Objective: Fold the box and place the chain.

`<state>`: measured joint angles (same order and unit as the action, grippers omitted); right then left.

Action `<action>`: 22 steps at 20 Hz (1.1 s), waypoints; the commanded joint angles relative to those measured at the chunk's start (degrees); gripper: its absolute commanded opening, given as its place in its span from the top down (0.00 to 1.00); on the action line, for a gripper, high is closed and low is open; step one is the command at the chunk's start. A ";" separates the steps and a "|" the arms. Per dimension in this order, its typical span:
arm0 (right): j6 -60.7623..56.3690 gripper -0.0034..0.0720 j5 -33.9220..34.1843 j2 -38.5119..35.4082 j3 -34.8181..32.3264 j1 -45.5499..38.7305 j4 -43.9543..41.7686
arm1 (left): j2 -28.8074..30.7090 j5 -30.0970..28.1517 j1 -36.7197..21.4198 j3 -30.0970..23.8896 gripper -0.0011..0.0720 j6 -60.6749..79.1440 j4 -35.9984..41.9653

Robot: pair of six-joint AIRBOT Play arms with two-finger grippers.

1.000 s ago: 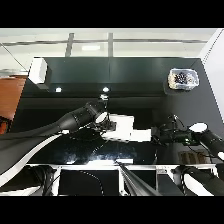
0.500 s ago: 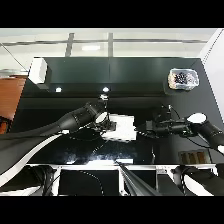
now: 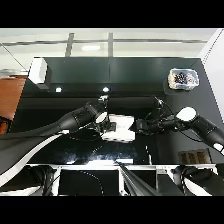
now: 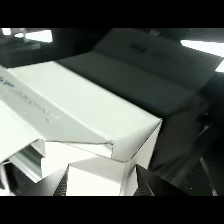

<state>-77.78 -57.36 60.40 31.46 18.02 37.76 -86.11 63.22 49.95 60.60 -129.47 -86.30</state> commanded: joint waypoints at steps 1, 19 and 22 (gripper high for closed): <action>-3.91 0.33 0.85 0.04 1.53 1.16 3.93 | 0.00 0.09 0.00 -0.04 0.94 0.02 -0.20; -12.61 0.30 0.66 0.04 2.16 6.47 10.51 | 0.00 0.04 0.00 -0.04 0.94 0.02 -0.20; -15.04 0.38 2.64 0.04 2.16 9.18 10.60 | 0.00 -0.04 0.00 -0.04 0.94 0.02 -0.17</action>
